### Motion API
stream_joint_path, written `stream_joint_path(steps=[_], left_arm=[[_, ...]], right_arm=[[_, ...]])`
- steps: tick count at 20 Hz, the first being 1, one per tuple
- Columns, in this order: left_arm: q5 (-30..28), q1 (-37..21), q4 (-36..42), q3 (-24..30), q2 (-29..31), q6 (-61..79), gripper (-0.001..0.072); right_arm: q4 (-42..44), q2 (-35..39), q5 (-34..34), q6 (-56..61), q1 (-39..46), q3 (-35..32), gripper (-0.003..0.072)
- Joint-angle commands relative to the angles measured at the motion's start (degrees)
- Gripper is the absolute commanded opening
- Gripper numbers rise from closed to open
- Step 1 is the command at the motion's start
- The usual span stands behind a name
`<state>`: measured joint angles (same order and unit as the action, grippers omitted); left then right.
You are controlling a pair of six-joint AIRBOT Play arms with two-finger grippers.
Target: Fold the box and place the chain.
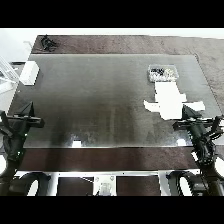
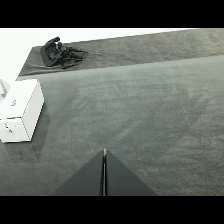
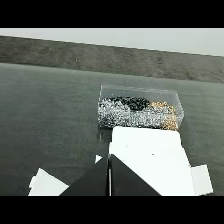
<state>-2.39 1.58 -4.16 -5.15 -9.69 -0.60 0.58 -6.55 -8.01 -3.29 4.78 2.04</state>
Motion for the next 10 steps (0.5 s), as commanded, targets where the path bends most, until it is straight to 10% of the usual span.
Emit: stream_joint_path(steps=[1,7,9,10], left_arm=[[0.0,0.0,0.0,0.0,0.0,0.0,0.002],[0.0,0.0,0.0,0.0,0.0,0.0,0.002],[0.0,0.0,0.0,0.0,0.0,0.0,0.002],[0.0,0.0,0.0,0.0,0.0,0.0,0.002]], right_arm=[[0.0,0.0,0.0,0.0,0.0,0.0,0.0011],[0.0,0.0,-0.5,-0.3,0.0,0.2,0.0019],[-0.4,-0.1,1.2,-0.3,0.1,0.7,0.0265],[-0.3,-0.6,3.7,-0.2,0.1,1.2,0.0263]])
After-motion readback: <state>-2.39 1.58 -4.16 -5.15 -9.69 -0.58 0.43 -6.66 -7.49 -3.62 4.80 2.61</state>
